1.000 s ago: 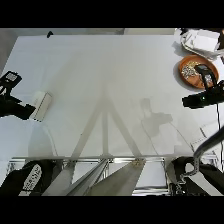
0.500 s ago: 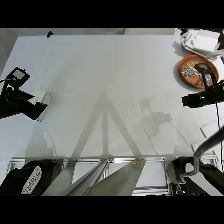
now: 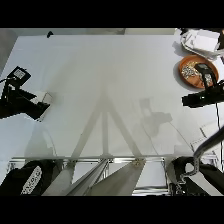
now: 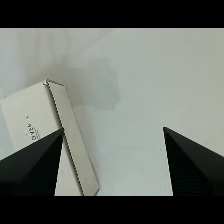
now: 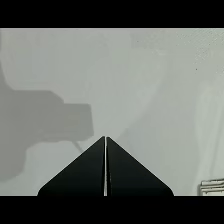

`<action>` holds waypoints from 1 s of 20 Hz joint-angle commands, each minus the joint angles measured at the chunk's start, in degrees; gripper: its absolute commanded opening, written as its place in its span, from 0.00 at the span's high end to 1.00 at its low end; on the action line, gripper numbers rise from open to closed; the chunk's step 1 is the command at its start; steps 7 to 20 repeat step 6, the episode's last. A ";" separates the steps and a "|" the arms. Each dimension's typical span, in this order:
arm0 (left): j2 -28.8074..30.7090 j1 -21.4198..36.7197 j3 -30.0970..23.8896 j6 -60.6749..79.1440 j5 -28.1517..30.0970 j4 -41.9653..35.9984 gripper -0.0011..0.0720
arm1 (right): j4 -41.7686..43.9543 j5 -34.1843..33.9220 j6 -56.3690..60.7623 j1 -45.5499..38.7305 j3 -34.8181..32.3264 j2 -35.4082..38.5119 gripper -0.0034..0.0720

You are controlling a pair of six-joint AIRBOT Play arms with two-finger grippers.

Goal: Fold the box and place the chain.

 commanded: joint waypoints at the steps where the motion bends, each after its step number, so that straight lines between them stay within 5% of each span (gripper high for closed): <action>1: 0.07 -0.02 0.02 -0.02 0.00 -0.33 0.04 | 0.02 0.00 0.00 -0.04 0.04 -0.02 0.94; 20: 0.07 -0.02 0.02 -0.02 -0.15 -1.95 0.04 | 0.02 0.00 0.00 -0.04 0.04 -0.02 0.94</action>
